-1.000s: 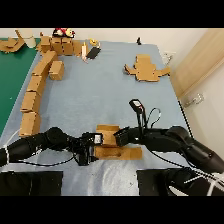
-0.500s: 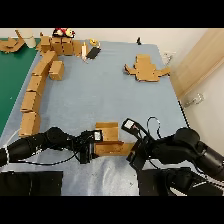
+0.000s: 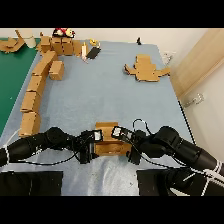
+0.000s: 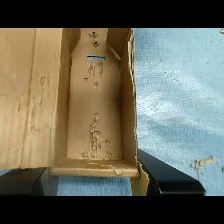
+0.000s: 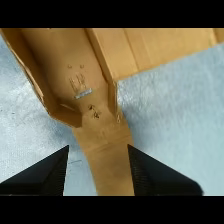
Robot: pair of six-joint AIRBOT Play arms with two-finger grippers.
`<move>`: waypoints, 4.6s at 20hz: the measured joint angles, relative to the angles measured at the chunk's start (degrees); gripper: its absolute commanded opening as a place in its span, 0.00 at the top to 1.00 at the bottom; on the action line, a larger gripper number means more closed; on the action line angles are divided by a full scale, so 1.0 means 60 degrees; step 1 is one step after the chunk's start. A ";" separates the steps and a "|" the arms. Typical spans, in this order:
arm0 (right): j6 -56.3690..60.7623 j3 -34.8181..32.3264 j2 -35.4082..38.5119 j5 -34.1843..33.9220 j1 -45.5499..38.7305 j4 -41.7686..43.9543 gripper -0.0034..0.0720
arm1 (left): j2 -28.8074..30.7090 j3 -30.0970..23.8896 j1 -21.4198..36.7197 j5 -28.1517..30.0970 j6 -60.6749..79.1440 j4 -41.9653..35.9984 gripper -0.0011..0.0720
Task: Fold the box.
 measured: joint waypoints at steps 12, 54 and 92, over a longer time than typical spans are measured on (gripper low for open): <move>-0.2116 -0.0007 -0.0251 0.1494 0.0000 0.0845 0.52 | 0.0000 0.0000 0.0000 0.0004 0.0004 0.0000 0.35; 0.7278 0.0586 0.1140 -0.2481 -0.1727 -0.2342 0.95 | 0.0000 0.0000 0.0000 0.0004 -0.0004 0.0000 0.35; 0.5530 -0.0922 0.1260 0.0295 -0.3056 0.4018 0.29 | 0.0000 0.0000 0.0000 0.0000 0.0007 0.0004 0.35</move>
